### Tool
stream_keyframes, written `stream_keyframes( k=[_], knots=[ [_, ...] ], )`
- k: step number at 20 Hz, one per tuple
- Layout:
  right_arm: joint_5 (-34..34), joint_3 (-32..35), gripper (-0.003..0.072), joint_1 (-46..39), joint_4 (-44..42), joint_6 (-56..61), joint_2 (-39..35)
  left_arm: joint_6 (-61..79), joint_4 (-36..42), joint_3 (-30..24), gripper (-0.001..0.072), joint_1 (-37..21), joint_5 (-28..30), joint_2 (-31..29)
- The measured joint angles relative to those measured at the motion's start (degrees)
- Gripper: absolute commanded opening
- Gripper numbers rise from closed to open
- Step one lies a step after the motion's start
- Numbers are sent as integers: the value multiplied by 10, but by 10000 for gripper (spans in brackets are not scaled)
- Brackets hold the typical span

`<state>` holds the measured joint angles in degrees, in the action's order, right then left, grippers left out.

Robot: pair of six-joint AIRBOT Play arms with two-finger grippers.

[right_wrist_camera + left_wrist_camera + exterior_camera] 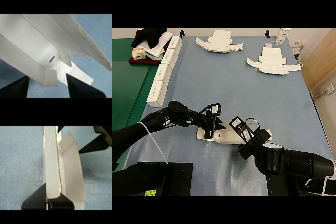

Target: Fold the box.

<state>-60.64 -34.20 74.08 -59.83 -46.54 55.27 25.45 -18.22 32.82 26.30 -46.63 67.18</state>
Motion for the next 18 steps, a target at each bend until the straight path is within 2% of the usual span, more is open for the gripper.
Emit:
stream_keyframes(
  k=[4,9,11,14,18],
  knots=[
    [6,4,720,-40,3,-83,-26,0,0,0,12,0,0,0],
    [86,22,720,-146,-70,-279,-57,0,0,0,12,0,0,0],
    [128,29,720,-202,-139,-406,-62,0,0,0,12,0,0,0],
    [167,39,720,-295,-297,-649,-65,0,0,0,12,0,0,0],
    [161,56,720,-412,-513,-956,-63,0,0,0,12,0,0,0]
  ],
)
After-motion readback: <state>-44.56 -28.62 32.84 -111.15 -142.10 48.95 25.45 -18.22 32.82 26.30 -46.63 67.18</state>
